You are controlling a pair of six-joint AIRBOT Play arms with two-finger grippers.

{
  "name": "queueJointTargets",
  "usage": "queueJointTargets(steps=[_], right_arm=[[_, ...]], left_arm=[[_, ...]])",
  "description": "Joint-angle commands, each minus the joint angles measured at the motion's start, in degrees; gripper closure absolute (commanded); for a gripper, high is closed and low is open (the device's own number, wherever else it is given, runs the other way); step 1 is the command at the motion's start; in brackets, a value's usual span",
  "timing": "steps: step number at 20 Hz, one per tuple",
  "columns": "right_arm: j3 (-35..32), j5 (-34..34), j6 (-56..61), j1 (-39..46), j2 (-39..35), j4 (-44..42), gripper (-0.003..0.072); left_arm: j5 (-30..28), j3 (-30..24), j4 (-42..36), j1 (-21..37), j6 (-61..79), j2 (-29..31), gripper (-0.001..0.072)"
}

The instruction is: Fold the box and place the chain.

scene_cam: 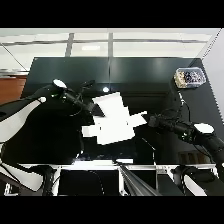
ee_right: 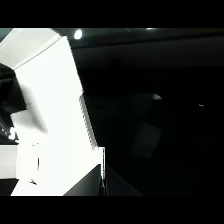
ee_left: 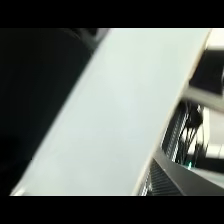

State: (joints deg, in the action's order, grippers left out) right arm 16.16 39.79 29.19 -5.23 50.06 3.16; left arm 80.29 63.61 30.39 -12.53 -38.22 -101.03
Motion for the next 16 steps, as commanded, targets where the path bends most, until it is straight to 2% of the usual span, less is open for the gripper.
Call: queueJointTargets(steps=[1, 2, 3, 4, 5, 6, 7, 9, 10, 13, 15, 16], right_arm=[[0.0, 0.5, 0.3, -0.2, 0.0, 0.5, 0.0676], [0.0, 0.2, 0.3, -0.2, 0.0, 0.5, 0.0676], [0.0, 0.0, 0.3, -0.2, 0.0, 0.5, 0.0676], [0.0, 0.1, 0.3, -0.2, 0.0, 0.5, 0.0676], [0.0, 1.2, 0.2, -0.2, 0.0, 0.5, 0.0675], [0.0, 3.5, -0.9, -0.2, 0.0, 1.0, 0.0674], [0.4, 6.3, -1.6, -0.1, 0.0, 3.5, 0.0654], [2.4, 9.6, 0.2, -0.1, 0.0, 10.1, 0.0115], [4.4, 11.3, 1.0, 0.3, 0.0, 13.9, 0.0006], [14.0, 19.8, 1.0, 1.3, 0.0, 29.5, 0.0007], [20.6, 23.7, 1.0, 0.3, -0.1, 41.1, 0.0007], [22.7, 24.1, 0.9, -0.3, -0.1, 43.4, 0.0007]], left_arm=[[2.8, 1.0, 1.0, -1.9, 6.7, -0.9, 0.0111], [3.3, 1.0, 1.9, -1.9, 7.0, -0.9, 0.0179], [3.4, 1.0, 3.1, -1.9, 7.0, -0.9, 0.0339], [3.1, 1.0, 4.2, -1.9, 7.0, -0.9, 0.0461], [2.6, 1.0, 5.1, -1.9, 6.8, -0.9, 0.0575], [2.6, 1.1, 5.4, -1.7, 6.7, -0.9, 0.0658], [2.8, 1.1, 5.4, -1.4, 6.7, -0.9, 0.0681], [3.0, 1.2, 5.5, -0.9, 6.7, -0.6, 0.0683], [2.9, 1.2, 5.9, -0.8, 6.7, 0.0, 0.0684], [2.7, 0.7, 10.1, -1.4, 6.6, 4.9, 0.0688], [-3.4, -2.8, 9.2, -2.0, 9.2, 11.0, 0.0687], [-9.4, -6.0, 8.2, -2.5, 13.1, 14.7, 0.0687]])
